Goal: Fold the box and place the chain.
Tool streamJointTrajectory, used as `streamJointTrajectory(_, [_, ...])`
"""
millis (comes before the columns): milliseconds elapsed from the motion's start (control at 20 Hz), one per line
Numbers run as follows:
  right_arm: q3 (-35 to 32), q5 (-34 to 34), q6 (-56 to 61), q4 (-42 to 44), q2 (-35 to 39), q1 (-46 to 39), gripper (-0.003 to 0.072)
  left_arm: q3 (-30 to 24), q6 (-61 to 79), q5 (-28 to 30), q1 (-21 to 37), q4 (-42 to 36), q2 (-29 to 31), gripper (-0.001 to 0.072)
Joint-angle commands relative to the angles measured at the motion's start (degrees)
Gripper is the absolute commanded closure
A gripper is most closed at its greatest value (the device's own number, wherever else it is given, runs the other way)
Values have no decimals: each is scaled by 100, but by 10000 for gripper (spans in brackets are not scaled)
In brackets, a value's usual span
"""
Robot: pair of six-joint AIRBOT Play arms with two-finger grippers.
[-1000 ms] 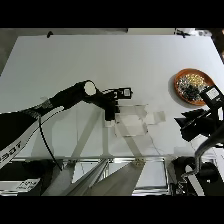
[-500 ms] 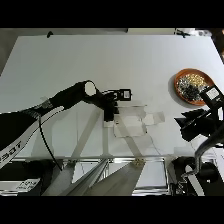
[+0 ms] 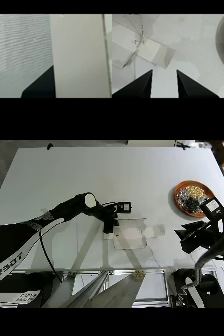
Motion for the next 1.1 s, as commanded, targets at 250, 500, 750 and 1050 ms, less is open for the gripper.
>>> streamJointTrajectory(250, [0, 0, 0, -2, 0, 2, 339, -2, 4, -17, -4, 7, -83, 703])
streamJointTrajectory(500, [0, 0, 0, -2, 0, 2, 339, -2, -72, -223, 0, 52, -81, 705])
streamJointTrajectory(750, [0, 0, 0, -2, 0, 2, 339, 0, -98, -216, 0, 66, -46, 705])
streamJointTrajectory(1050, [0, 0, -170, 2, 0, 2, 339, 0, -400, -216, 0, 511, 136, 705])
